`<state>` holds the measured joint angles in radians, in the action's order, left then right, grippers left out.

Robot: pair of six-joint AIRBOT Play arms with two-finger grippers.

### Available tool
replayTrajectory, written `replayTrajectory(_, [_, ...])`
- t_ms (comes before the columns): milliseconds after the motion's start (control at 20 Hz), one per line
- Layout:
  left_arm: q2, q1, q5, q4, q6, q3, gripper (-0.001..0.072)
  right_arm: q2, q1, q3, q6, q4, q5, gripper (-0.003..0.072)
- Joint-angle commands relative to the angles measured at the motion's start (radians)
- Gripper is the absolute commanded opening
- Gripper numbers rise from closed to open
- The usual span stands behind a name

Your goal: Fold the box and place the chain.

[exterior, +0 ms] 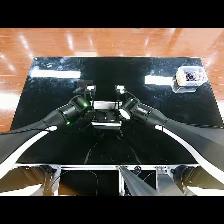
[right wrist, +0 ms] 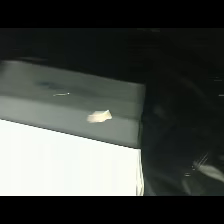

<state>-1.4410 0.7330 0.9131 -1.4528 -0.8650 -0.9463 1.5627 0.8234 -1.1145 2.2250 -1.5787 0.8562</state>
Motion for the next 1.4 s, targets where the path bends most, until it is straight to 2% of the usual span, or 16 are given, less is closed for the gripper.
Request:
replayTrajectory(0, [-0.001,0.0,-0.002,-0.002,0.002,-0.001,0.0027,0.0,0.0,0.001,-0.005,-0.01,0.018,0.0468])
replayTrajectory(200, [-0.001,0.004,-0.001,-0.002,0.002,-0.001,0.0027,0.0,0.0,-0.013,-0.007,-0.009,0.023,0.0466])
replayTrajectory(400, [-0.001,0.003,-0.001,-0.002,0.002,-0.001,0.0027,0.0,0.0,-0.036,-0.047,-0.009,0.04,0.0056])
replayTrajectory(550, [-0.001,0.004,-0.001,-0.003,0.002,-0.001,0.0027,0.0,0.0,-0.04,-0.054,-0.009,0.048,0.0038])
replayTrajectory(700, [-0.001,0.003,-0.001,-0.003,0.002,-0.001,0.0027,0.0,0.0,-0.041,-0.056,-0.008,0.06,0.0044])
replayTrajectory(750, [-0.001,0.004,-0.002,-0.003,0.002,-0.001,0.0027,-0.001,0.0,-0.04,-0.057,-0.008,0.069,0.0318])
replayTrajectory(800, [-0.001,0.004,-0.001,-0.003,0.002,-0.001,0.0027,-0.003,0.0,-0.04,-0.066,-0.008,0.082,0.0513])
replayTrajectory(850, [-0.001,0.003,-0.001,-0.002,0.002,-0.001,0.0027,-0.007,0.0,-0.04,-0.077,-0.008,0.087,0.0479])
replayTrajectory(1050, [-0.001,0.003,-0.001,-0.003,0.002,-0.001,0.0027,-0.049,-0.001,-0.04,-0.091,-0.026,0.105,0.048])
replayTrajectory(1350, [-0.001,0.003,-0.003,-0.002,0.002,-0.001,0.0027,-0.176,-0.001,-0.04,-0.099,-0.151,0.278,0.0479])
